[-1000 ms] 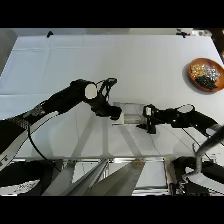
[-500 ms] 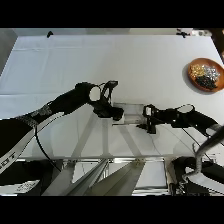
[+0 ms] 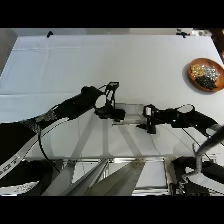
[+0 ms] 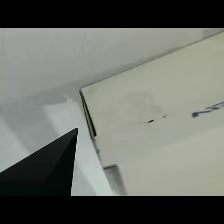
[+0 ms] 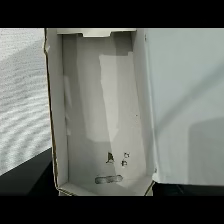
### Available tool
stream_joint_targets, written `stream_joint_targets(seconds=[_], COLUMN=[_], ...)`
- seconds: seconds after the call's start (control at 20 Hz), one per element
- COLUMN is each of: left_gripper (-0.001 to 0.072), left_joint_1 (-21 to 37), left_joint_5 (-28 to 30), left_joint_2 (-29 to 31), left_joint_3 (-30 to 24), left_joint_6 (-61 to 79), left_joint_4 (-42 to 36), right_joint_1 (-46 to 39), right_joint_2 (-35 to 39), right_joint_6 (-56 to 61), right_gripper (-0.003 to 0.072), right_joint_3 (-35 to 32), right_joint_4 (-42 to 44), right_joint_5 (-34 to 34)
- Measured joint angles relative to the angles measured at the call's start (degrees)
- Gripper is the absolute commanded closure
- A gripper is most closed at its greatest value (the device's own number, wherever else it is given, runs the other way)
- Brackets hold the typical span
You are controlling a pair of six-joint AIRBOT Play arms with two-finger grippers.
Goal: Fold the box and place the chain.
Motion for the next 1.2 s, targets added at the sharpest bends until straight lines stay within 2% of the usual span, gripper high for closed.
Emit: stream_joint_targets(seconds=[0.15,0.25,0.4,0.45,0.95,1.0,1.05,1.15,1.2], left_gripper=[0.0238,0.0304,0.0307,0.0327,0.0329,0.0345,0.0397,0.04,0.0468], left_joint_1=[-1.16,-1.46,-1.73,-1.77,-1.84,-1.84,-1.84,-2.05,-2.36], left_joint_5=[1.09,1.2,1.09,0.98,-2.78,-2.93,-3.08,-3.93,-4.02], left_joint_2=[0.0,0.0,0.0,0.0,-0.07,-0.15,-0.31,-0.81,-1.11], left_joint_3=[0.0,0.0,0.0,0.0,0.0,0.0,0.0,0.0,0.0], left_joint_6=[-2.47,-4.31,-7.78,-9.14,-17.75,-18.03,-18.32,-18.51,-18.51], left_joint_4=[1.05,1.68,2.14,2.16,4.15,4.31,4.42,4.81,4.79], right_joint_1=[0.0,0.0,0.0,0.0,0.02,0.02,0.02,0.02,0.02], right_joint_2=[0.0,0.0,0.0,0.0,0.0,0.0,0.0,0.0,0.0], right_joint_6=[0.0,0.0,0.0,0.0,0.0,0.0,0.0,-0.02,-0.02], right_gripper=[0.0227,0.0227,0.0227,0.0227,0.0227,0.0227,0.0227,0.0227,0.0227], right_joint_3=[0.0,0.0,0.0,0.0,0.0,0.0,0.0,0.0,0.0], right_joint_4=[0.0,0.0,-0.02,-0.02,-0.02,-0.02,-0.02,-0.02,-0.02], right_joint_5=[-0.02,0.0,-0.02,-0.02,-0.02,-0.02,-0.02,-0.02,-0.02])
